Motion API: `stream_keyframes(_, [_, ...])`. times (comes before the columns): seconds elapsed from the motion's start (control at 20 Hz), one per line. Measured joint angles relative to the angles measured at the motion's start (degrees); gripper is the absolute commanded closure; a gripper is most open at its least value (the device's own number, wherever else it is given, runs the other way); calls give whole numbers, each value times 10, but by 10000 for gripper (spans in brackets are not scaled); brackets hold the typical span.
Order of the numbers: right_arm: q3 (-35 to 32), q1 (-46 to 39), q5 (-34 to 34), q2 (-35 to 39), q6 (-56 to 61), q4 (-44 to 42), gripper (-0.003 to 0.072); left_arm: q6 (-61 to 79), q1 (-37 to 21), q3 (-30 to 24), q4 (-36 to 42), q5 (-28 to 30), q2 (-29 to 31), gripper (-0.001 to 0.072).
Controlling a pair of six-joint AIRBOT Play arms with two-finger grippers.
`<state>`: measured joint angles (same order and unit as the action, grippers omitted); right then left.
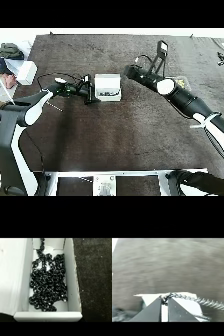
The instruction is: Fold the box and place the chain.
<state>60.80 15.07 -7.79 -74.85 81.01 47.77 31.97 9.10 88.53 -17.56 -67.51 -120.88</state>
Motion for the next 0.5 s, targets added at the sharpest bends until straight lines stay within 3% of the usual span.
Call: stream_keyframes(0.5, [74,109,25,-58,-2,-13,705,0,0,0,0,0,0,475])
